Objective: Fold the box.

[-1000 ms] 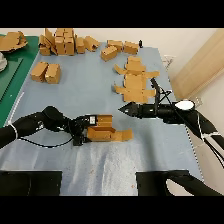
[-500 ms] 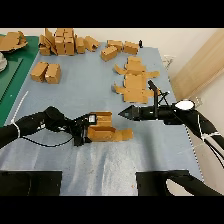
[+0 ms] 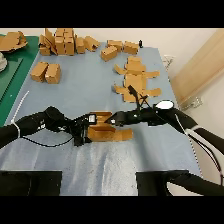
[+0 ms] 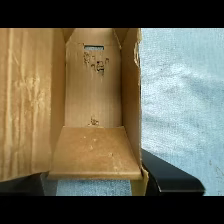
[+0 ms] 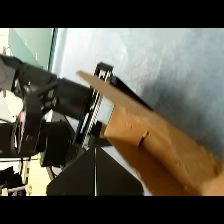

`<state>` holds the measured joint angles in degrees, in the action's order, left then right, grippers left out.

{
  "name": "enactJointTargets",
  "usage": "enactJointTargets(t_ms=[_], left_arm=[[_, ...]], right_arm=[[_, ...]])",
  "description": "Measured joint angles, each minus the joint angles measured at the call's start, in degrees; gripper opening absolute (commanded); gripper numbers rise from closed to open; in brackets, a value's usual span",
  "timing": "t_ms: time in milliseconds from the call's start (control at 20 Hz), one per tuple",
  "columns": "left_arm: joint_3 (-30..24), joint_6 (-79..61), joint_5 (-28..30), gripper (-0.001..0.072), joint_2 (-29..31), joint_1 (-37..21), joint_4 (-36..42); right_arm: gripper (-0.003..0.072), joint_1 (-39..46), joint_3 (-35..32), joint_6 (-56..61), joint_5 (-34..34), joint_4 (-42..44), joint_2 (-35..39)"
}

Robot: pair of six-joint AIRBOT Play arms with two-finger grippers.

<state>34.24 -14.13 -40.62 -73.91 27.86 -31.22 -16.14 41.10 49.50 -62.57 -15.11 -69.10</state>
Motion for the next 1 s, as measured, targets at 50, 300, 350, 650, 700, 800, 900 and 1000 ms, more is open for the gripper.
enactJointTargets(t_ms=[50,300,350,650,700,800,900,1000], left_arm=[[0.00,0.02,-0.02,0.0394,0.00,0.00,-0.02],[0.00,0.04,-0.11,0.0395,0.00,0.00,-0.04],[0.00,0.07,-0.15,0.0395,0.00,0.00,-0.04],[0.00,0.07,-0.31,0.0394,0.00,0.00,-0.07],[0.00,0.07,-0.33,0.0395,0.00,0.00,-0.07],[0.00,0.04,-0.37,0.0395,-0.02,0.00,-0.07],[-0.02,0.04,-0.37,0.0395,0.00,0.00,-0.07],[0.00,0.04,-0.39,0.0395,0.00,0.00,-0.07]], right_arm=[[0.0001,-0.68,1.22,-1.11,0.59,0.79,-2.56],[0.0001,-2.05,6.38,-6.34,2.58,1.95,-14.21],[0.0001,-2.16,7.23,-7.13,3.15,1.25,-15.67],[0.0000,-2.43,9.64,-9.07,5.57,-5.31,-19.26],[0.0001,-2.40,9.75,-9.14,5.90,-6.05,-19.43],[0.0001,-2.40,9.90,-9.31,6.58,-7.23,-19.65],[0.0001,-2.43,9.97,-9.42,7.15,-7.91,-19.76],[0.0000,-2.45,9.97,-9.51,7.43,-8.28,-19.80]])
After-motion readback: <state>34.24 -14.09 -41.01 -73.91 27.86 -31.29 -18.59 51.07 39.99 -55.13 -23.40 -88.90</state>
